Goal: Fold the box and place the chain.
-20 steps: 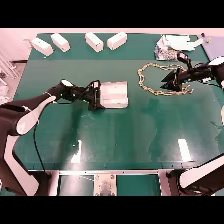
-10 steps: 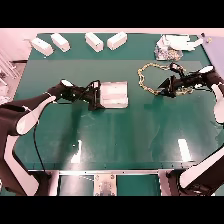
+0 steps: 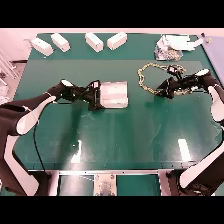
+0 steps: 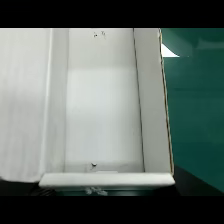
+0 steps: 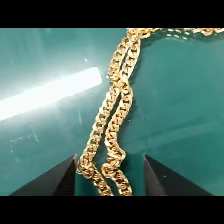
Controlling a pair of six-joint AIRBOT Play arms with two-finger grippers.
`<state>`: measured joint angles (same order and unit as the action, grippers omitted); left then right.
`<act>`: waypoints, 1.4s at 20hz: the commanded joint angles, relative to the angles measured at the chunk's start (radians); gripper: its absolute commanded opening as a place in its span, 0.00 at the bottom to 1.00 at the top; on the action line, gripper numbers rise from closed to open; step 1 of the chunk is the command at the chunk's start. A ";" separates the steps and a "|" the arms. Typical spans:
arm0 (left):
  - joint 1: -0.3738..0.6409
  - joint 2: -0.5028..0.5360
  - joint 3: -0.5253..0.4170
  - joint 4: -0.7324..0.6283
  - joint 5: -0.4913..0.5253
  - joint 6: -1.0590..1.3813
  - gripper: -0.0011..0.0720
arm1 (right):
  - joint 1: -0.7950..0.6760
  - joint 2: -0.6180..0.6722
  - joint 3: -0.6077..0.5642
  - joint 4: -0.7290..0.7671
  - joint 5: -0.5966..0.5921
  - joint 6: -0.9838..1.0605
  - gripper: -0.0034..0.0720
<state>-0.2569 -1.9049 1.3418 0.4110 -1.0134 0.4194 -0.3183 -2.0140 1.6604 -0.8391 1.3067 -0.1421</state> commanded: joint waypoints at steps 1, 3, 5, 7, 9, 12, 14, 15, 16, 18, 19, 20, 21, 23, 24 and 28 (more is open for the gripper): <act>0.000 0.000 0.000 0.000 0.000 0.000 0.66 | 0.001 -0.006 -0.001 -0.016 -0.009 -0.001 0.56; 0.000 0.000 0.000 0.000 0.000 0.000 0.66 | 0.002 -0.006 -0.005 -0.050 -0.010 0.000 0.44; 0.000 0.000 0.000 0.000 0.000 0.000 0.66 | 0.005 -0.006 -0.022 -0.087 -0.008 0.006 0.44; 0.000 0.000 0.000 0.000 0.000 0.000 0.66 | 0.014 -0.006 -0.041 -0.122 -0.010 0.006 0.33; 0.000 0.000 0.000 0.000 0.000 0.000 0.66 | 0.024 -0.006 -0.049 -0.131 -0.021 0.008 0.06; 0.000 0.000 0.000 0.000 0.000 0.000 0.66 | 0.037 -0.005 -0.048 -0.115 -0.024 0.007 0.06; 0.000 0.000 0.000 0.000 0.000 0.000 0.66 | 0.039 -0.002 -0.048 -0.054 -0.024 0.007 0.06; 0.000 0.000 0.000 0.000 0.001 0.000 0.66 | 0.039 0.005 -0.047 -0.018 -0.023 0.007 0.05; 0.000 0.000 0.000 0.000 0.001 0.000 0.66 | 0.039 0.016 -0.046 0.016 -0.023 0.007 0.05; 0.000 0.000 0.000 0.000 0.001 0.000 0.66 | 0.039 0.042 -0.045 0.068 -0.019 0.007 0.05; 0.000 0.000 0.000 0.000 0.001 0.000 0.66 | 0.039 0.059 -0.045 0.089 -0.011 0.008 0.05; 0.000 0.000 0.000 0.000 0.000 0.000 0.66 | 0.039 0.076 -0.045 0.104 -0.001 0.008 0.05; 0.000 0.000 0.000 0.000 0.001 0.000 0.66 | 0.039 0.095 -0.045 0.115 0.011 0.008 0.05; 0.000 0.000 0.000 0.000 0.000 0.000 0.66 | 0.038 0.129 -0.045 0.148 0.037 0.011 0.05; 0.000 0.000 0.000 0.000 0.000 0.000 0.66 | 0.037 0.144 -0.045 0.166 0.052 0.011 0.05; 0.000 0.000 0.000 0.000 0.000 0.000 0.66 | 0.037 0.196 -0.045 0.189 0.094 0.042 0.05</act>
<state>-0.2569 -1.9049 1.3418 0.4107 -1.0130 0.4191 -0.2810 -1.8561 1.6142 -0.6933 1.3632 -0.1246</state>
